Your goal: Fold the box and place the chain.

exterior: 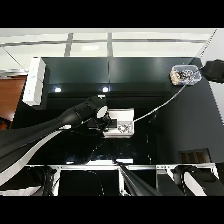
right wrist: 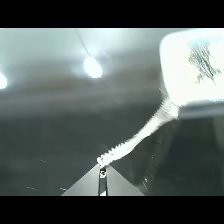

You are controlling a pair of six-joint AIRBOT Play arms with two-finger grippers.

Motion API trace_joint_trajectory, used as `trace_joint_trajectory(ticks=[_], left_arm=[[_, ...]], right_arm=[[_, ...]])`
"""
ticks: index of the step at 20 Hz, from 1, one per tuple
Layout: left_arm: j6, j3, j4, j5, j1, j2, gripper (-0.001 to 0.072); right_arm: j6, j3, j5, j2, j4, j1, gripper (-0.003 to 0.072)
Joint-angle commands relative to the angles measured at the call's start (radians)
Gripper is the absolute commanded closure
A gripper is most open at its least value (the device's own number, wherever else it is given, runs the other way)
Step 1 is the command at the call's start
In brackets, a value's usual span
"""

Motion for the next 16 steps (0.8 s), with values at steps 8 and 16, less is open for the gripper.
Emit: trace_joint_trajectory(ticks=[8, 16], left_arm=[[0.000, 0.000, 0.000, 0.000, 0.001, 0.000, 0.0678], [0.000, 0.000, 0.000, 0.001, 0.001, 0.000, 0.0679]], right_arm=[[-0.147, -0.003, -0.035, 0.223, 0.521, 0.001, 0.0663], [-0.187, -0.003, 0.094, 0.223, 0.650, 0.001, 0.0663]])
